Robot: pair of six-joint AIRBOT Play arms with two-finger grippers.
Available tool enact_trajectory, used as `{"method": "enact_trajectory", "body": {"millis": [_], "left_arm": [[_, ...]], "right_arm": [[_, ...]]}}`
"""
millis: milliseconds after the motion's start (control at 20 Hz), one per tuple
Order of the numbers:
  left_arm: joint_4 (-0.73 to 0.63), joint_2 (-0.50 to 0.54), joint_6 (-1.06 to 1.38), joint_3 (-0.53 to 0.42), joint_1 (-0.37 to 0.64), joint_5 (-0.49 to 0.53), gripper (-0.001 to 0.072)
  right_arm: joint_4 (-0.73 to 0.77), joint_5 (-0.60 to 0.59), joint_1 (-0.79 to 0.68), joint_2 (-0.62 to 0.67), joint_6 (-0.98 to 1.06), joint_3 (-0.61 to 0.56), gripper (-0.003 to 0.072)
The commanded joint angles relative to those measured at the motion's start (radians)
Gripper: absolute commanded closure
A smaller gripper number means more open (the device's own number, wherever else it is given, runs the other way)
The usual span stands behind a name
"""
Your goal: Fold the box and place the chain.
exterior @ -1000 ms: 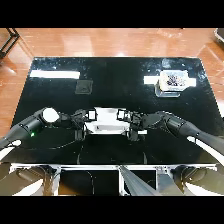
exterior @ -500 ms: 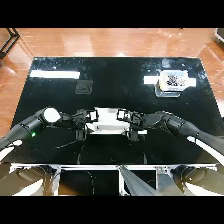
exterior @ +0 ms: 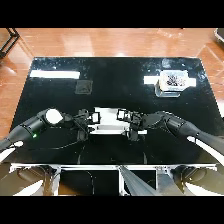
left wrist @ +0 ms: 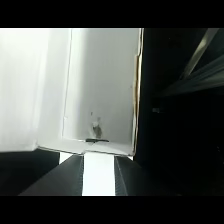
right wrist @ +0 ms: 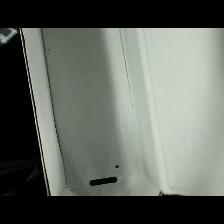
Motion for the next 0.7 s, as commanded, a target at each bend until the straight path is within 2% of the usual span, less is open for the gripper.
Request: {"method": "enact_trajectory", "body": {"millis": [0, 50, 350, 650], "left_arm": [[-0.004, -0.001, 0.003, 0.001, -0.021, 0.030, 0.0425], [-0.005, -0.002, 0.003, 0.001, -0.024, 0.036, 0.0470], [-0.128, -0.033, 0.003, 0.001, -0.023, 0.041, 0.0468], [-0.127, -0.075, 0.003, 0.001, -0.023, 0.038, 0.0466]], "right_arm": [[0.000, 0.000, 0.000, 0.001, 0.000, 0.000, 0.0331], [0.000, 0.000, 0.000, 0.001, 0.000, 0.000, 0.0331], [0.000, 0.000, 0.000, 0.001, 0.000, 0.000, 0.0331], [0.000, 0.000, 0.000, 0.001, 0.000, 0.000, 0.0331]]}}
